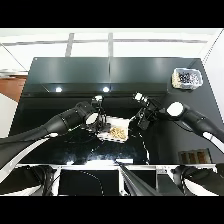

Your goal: Fold the box and place the chain.

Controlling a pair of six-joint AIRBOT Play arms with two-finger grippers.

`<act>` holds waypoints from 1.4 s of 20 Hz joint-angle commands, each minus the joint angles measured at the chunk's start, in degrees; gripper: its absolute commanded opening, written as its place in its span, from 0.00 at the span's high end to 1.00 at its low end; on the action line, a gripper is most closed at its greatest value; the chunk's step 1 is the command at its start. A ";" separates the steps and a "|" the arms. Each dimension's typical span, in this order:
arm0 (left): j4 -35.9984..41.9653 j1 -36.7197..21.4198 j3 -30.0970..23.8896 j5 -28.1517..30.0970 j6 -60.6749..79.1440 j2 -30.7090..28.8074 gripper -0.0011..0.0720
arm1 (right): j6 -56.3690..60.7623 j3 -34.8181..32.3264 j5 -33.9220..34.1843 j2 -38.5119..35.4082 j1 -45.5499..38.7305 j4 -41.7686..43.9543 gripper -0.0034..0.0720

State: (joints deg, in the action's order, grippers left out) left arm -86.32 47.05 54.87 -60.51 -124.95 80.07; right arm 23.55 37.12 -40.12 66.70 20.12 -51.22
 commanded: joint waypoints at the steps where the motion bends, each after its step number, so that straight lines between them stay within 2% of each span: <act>1: 0.00 -0.07 0.00 0.02 0.02 0.02 0.94 | 5.16 0.02 -5.29 -7.93 -0.87 -0.22 0.88; 5: 0.00 -0.07 0.00 0.00 0.02 0.02 0.94 | 12.02 2.43 -14.88 -20.26 -3.10 -0.17 0.88; 10: 0.00 -0.07 0.00 0.02 0.02 0.02 0.94 | 26.71 18.58 -27.71 -29.66 -3.45 1.42 0.88; 13: 0.00 -0.07 0.00 0.07 0.02 0.02 0.94 | 28.81 24.52 -32.46 -30.23 -3.45 9.05 0.88; 16: 0.00 -0.07 0.00 0.46 0.02 0.02 0.94 | 28.98 24.02 -34.53 -28.55 -3.43 14.97 0.88; 19: 0.02 -0.07 0.00 0.44 0.02 0.02 0.94 | 29.42 20.26 -33.81 -25.66 -0.85 15.85 0.88; 25: 0.02 -0.07 0.00 0.44 0.02 0.02 0.94 | 30.05 8.26 -23.28 -19.76 7.63 15.10 0.88; 28: 0.04 -0.07 0.00 0.44 0.02 0.02 0.94 | 31.10 6.10 -20.50 -18.18 8.20 14.97 0.88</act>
State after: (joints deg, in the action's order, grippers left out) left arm -86.30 47.05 54.87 -60.07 -124.95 80.07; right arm 53.65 46.15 -64.42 46.74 26.83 -36.16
